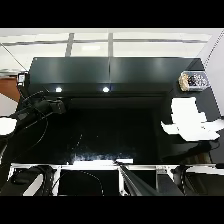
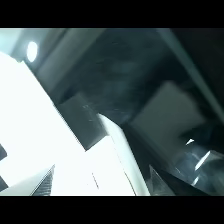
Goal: Fold the box and place the chain.
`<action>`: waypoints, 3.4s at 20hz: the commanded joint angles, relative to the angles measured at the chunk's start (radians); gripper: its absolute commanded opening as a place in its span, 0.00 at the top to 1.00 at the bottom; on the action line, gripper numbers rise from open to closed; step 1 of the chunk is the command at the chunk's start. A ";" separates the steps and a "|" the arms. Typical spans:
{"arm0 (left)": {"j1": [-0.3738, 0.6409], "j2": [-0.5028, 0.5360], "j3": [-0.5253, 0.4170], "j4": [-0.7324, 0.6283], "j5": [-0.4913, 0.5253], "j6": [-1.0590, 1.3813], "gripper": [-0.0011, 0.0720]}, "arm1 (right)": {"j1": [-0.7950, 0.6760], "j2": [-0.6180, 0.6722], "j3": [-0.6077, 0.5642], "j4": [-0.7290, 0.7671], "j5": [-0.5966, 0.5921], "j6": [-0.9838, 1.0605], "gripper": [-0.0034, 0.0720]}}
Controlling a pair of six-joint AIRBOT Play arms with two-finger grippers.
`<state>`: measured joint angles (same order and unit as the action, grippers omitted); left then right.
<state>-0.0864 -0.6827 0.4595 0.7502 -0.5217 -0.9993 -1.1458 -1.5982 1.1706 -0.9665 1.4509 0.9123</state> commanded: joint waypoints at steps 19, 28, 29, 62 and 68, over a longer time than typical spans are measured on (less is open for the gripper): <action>0.000 -0.003 0.001 -0.001 0.016 0.000 0.02 | 0.117 -0.206 0.127 -0.042 0.252 -0.011 0.59; 0.000 -0.003 0.001 -0.008 0.015 0.000 0.02 | 0.172 -0.179 0.102 0.109 0.298 -0.024 0.92; 0.000 -0.003 0.001 -0.008 0.013 0.000 0.02 | 0.195 -0.169 0.084 0.146 0.293 -0.033 0.92; -0.088 -0.380 0.000 -0.235 -0.409 -0.020 0.02 | 1.497 0.787 -0.899 0.623 -0.826 -0.187 0.90; -0.089 -0.642 0.059 -0.500 -0.513 0.383 0.05 | 1.497 0.787 -0.898 0.626 -0.778 -0.187 0.90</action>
<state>-0.1749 -1.2068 0.4892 0.3504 -0.9485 -0.8024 0.3477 -0.8120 0.2726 -0.3439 0.6552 0.7273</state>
